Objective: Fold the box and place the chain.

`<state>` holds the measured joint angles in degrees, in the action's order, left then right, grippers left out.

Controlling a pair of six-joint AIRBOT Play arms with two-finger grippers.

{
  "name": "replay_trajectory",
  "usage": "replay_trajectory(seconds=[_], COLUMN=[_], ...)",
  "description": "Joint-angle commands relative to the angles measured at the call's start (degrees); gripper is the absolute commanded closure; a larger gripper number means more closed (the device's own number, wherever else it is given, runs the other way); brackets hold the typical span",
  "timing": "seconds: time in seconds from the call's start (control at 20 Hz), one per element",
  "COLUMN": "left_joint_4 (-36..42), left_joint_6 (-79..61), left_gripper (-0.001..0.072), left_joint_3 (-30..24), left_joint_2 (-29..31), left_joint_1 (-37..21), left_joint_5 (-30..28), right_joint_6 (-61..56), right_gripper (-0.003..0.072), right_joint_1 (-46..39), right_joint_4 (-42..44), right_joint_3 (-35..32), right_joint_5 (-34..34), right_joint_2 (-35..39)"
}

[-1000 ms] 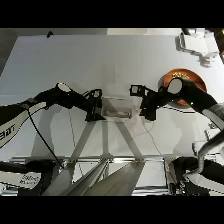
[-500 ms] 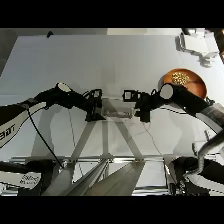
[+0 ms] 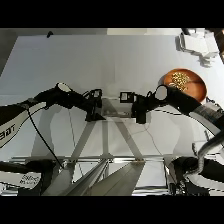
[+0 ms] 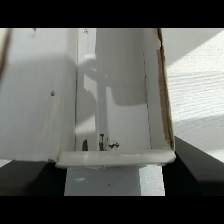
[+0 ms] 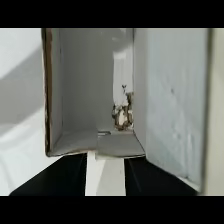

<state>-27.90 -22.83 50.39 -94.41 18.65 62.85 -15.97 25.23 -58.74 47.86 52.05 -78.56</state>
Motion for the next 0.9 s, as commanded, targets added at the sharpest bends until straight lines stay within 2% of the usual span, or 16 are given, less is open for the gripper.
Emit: replay_trajectory(seconds=[0.0,0.2,0.25,0.3,0.35,0.4,0.45,0.55,0.6,0.85], left_joint_4=[0.0,0.0,0.0,0.0,0.0,0.0,0.0,0.0,0.0,0.0], left_joint_6=[-0.02,-0.02,-0.02,-0.02,-0.02,-0.02,-0.02,-0.02,-0.02,-0.02], left_gripper=[0.0595,0.0595,0.0595,0.0595,0.0595,0.0595,0.0595,0.0595,0.0595,0.0595], left_joint_3=[0.02,0.02,0.02,0.02,0.02,0.02,0.02,0.02,0.02,0.02], left_joint_2=[0.04,0.04,0.04,0.04,0.04,0.04,0.04,0.04,0.04,0.04], left_joint_1=[0.0,0.0,0.0,0.0,0.0,0.0,0.0,0.0,0.0,0.0], left_joint_5=[-0.02,-0.02,-0.02,-0.02,-0.04,-0.02,-0.02,-0.02,-0.04,-0.04], right_joint_6=[0.0,-0.04,-0.04,-0.07,-0.07,-0.07,-0.07,-0.15,-0.94,-15.89], right_gripper=[0.0534,0.0523,0.0443,0.0313,0.0282,0.0296,0.0363,0.063,0.0675,0.0676], right_joint_1=[0.17,0.17,0.17,0.17,0.17,0.17,0.17,0.15,0.15,-3.52], right_joint_4=[3.96,5.25,5.97,6.64,6.93,6.88,6.8,5.35,3.8,-5.01], right_joint_3=[-0.02,-0.02,-0.02,-0.02,-0.02,-0.02,-0.02,-0.02,-0.02,-0.04], right_joint_5=[-0.46,-0.17,0.02,0.07,0.2,0.26,0.42,1.44,1.92,2.32], right_joint_2=[-0.17,-0.2,-0.2,-0.2,-0.2,-0.2,-0.2,-0.2,-0.13,4.33])
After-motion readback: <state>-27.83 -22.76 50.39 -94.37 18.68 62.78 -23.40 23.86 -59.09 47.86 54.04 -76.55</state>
